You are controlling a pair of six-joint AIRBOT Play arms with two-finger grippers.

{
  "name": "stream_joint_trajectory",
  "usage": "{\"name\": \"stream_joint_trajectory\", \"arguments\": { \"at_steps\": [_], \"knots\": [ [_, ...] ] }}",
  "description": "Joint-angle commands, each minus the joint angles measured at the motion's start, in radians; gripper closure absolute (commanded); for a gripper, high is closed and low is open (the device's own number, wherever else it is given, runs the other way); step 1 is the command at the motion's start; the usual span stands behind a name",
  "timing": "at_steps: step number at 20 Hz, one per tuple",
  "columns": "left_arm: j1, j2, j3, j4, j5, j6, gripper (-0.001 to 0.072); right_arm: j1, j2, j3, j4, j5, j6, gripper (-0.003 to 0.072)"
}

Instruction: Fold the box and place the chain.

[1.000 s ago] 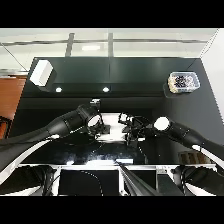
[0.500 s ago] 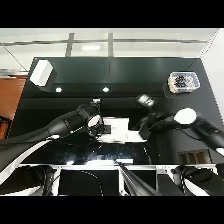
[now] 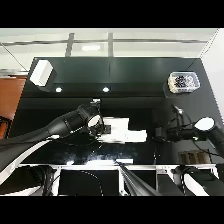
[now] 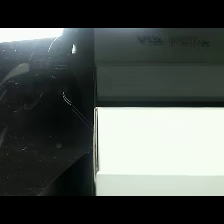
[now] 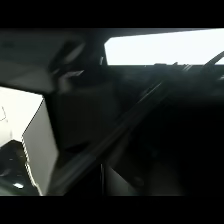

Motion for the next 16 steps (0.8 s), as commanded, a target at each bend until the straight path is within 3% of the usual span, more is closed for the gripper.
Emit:
{"name": "stream_joint_trajectory", "arguments": {
  "at_steps": [1,3,6,10,11,12,13,16],
  "knots": [
    [0.0,0.0,0.001,0.0,-0.001,0.0,0.068,0.083,-0.094,-0.043,0.204,-0.057,-0.048,0.0667],
    [0.0,0.0,0.001,0.0,-0.001,0.0,0.068,0.135,-0.148,-0.037,0.294,-0.117,-0.101,0.0667],
    [0.0,0.0,0.001,0.001,0.0,0.0,0.0679,0.158,-0.195,0.008,0.357,-0.091,-0.224,0.0667],
    [0.0,0.0,0.001,0.001,0.0,0.0,0.0679,0.157,-0.196,0.112,0.356,0.098,-0.299,0.0662],
    [0.0,0.0,0.001,0.001,0.0,0.0,0.0679,0.157,-0.196,0.137,0.356,0.133,-0.298,0.0536],
    [0.0,0.0,0.001,0.001,0.0,0.0,0.0679,0.158,-0.196,0.154,0.356,0.148,-0.296,0.0217],
    [0.0,0.0,0.001,0.0,-0.001,0.0,0.0679,0.158,-0.196,0.163,0.356,0.151,-0.286,0.0092],
    [0.0,0.0,0.001,0.0,-0.001,0.0,0.0679,0.163,-0.196,0.166,0.346,0.114,-0.236,0.0092]
  ]
}}
